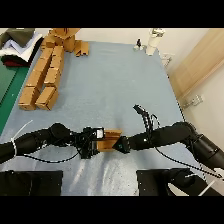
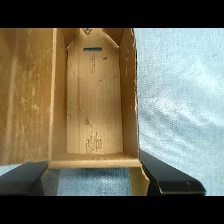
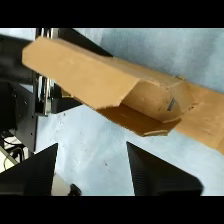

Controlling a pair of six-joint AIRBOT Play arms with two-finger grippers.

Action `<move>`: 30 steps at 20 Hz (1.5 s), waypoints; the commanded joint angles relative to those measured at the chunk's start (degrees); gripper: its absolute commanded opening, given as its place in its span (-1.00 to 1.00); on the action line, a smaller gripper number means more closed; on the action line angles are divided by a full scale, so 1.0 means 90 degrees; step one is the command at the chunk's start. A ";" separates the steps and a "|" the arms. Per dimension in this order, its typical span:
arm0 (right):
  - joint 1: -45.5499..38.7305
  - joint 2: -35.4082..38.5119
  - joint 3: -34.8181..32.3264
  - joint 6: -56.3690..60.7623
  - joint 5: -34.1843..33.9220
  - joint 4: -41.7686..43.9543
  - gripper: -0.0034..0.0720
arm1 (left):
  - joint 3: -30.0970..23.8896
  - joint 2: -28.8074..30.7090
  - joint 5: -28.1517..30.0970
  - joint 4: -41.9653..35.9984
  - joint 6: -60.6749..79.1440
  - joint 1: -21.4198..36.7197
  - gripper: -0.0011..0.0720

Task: Fold the box.

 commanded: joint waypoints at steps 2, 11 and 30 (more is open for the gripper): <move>0.0002 -0.0430 0.0032 0.0459 0.0639 0.0202 -0.15 | 0.0005 0.0002 0.0002 0.0000 0.0000 0.0005 0.45; 0.0000 -0.1860 0.1098 -0.0396 0.1234 -0.0253 -0.90 | 0.0005 0.0002 0.0000 0.0000 0.0000 0.0002 0.45; -0.0053 -0.2055 0.1991 -0.0782 0.0053 -0.2924 -0.90 | 0.0005 0.0002 -0.0007 0.0000 0.0000 0.0002 0.45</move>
